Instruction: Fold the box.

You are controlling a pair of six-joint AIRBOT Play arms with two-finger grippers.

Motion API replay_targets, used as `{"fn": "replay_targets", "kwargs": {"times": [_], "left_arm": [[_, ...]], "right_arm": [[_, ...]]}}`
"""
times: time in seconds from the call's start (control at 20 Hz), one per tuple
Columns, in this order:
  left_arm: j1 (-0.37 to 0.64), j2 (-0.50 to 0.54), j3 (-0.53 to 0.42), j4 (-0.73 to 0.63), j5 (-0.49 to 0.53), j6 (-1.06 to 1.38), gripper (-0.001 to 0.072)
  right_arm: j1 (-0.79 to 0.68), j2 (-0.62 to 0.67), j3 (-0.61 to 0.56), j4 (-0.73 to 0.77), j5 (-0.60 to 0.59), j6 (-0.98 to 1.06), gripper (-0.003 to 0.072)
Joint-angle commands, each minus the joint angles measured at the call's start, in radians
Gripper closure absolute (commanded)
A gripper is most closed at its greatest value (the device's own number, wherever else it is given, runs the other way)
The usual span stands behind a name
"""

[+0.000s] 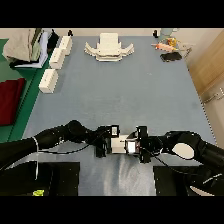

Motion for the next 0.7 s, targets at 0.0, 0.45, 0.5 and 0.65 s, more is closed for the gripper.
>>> {"fn": "replay_targets", "kwargs": {"times": [0.0,0.45,0.5,0.65], "left_arm": [[0.0,0.0,0.0,-0.002,-0.001,-0.002,0.0279],[0.0,0.0,0.0,-0.002,-0.001,-0.002,0.0279],[0.0,0.0,0.0,-0.002,-0.001,-0.002,0.0278],[0.0,0.0,0.0,-0.002,-0.001,-0.002,0.0279]], "right_arm": [[0.001,-0.007,-0.001,-0.005,0.034,-0.002,0.0259],[0.001,0.018,0.0,0.01,0.083,-0.002,0.0167],[0.001,0.03,0.0,0.006,0.095,-0.001,0.0168],[0.0,0.053,0.0,-0.016,0.119,0.008,0.0167]]}}
